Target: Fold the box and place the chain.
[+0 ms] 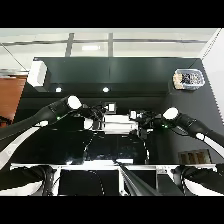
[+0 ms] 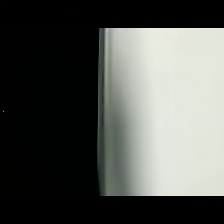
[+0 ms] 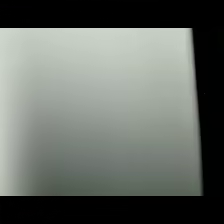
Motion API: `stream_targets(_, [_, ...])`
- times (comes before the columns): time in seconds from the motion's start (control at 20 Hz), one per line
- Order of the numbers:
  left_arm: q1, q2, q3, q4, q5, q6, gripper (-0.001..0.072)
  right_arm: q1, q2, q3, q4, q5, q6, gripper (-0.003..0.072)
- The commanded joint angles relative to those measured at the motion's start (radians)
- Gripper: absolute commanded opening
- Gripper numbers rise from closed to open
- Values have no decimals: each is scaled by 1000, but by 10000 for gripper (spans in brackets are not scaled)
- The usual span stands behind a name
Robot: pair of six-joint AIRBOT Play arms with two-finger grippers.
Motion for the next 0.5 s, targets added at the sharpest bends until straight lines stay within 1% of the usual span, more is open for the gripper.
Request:
stream_targets(0.0, [6, 32, 0, 11, -2, -45, 226, 1, -1, 0, 0, -1, 0, 480])
stream_targets(0.1, [21, 84, 0, 56, -8, -130, 491, 1, -1, 0, -1, 0, 0, 479])
stream_targets(0.15, [32, 121, 0, 99, -32, -180, 559, 1, -1, 0, -1, 0, 0, 479])
stream_targets(0.2, [46, 161, 0, 153, -69, -237, 559, 1, -1, 0, -2, 0, 0, 478])
stream_targets(0.25, [60, 197, 0, 210, -113, -301, 559, 1, -1, 0, -2, 0, 0, 409])
stream_targets(0.3, [77, 233, 0, 265, -169, -385, 559, 1, -1, 0, -4, 0, -1, 295])
stream_targets(0.35, [94, 262, 0, 305, -231, -462, 557, 1, -1, 0, -5, 0, -1, 147])
stream_targets(0.4, [113, 285, 0, 335, -306, -549, 548, 1, -1, 0, -5, 1, -1, 54])
stream_targets(0.45, [130, 295, 0, 340, -376, -624, 401, 1, -1, 0, -5, 1, -1, 57])
